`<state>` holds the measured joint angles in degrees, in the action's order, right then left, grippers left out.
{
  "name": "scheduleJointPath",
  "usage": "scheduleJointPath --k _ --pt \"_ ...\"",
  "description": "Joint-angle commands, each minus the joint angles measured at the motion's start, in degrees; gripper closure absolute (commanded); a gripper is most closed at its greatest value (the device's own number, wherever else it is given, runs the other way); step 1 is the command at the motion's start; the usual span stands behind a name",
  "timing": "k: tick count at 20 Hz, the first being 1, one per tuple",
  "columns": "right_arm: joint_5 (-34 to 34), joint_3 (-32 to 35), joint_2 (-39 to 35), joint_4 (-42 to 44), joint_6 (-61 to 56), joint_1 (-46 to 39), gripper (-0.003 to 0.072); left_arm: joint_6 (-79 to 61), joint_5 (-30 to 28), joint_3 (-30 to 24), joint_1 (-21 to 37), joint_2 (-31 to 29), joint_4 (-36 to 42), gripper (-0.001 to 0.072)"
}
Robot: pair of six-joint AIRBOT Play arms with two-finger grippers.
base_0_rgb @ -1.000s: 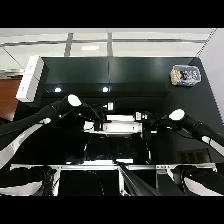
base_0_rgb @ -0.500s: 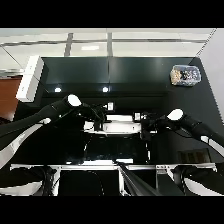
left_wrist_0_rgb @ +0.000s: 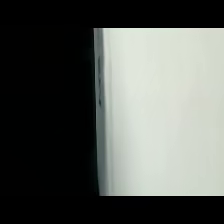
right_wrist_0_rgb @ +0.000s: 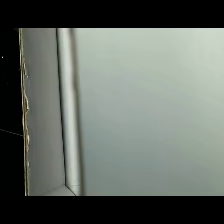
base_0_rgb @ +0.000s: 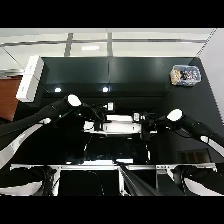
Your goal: Fold the box and place the chain.
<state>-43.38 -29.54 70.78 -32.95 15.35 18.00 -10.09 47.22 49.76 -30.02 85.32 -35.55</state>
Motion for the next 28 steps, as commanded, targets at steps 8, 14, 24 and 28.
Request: scheduleJointPath --k 8,14,24,28 --pt "0.1 0.0 0.0 -0.1 -0.1 0.0 0.0204 0.1 0.0 0.1 0.0 -0.2 0.0 0.0525" --pt "0.0 0.0 0.0 -0.3 -0.1 0.0 0.0205 13.4 2.5 0.1 3.0 -7.6 -10.5 0.0065" --pt "-0.1 0.0 0.0 -0.4 -0.1 0.0 0.0420 46.5 23.1 -1.4 7.4 -19.2 -12.0 0.0680" --pt "-0.1 0.0 0.0 -0.4 -0.1 0.0 0.0420 43.1 5.6 -6.8 3.0 -17.4 8.7 0.0680"
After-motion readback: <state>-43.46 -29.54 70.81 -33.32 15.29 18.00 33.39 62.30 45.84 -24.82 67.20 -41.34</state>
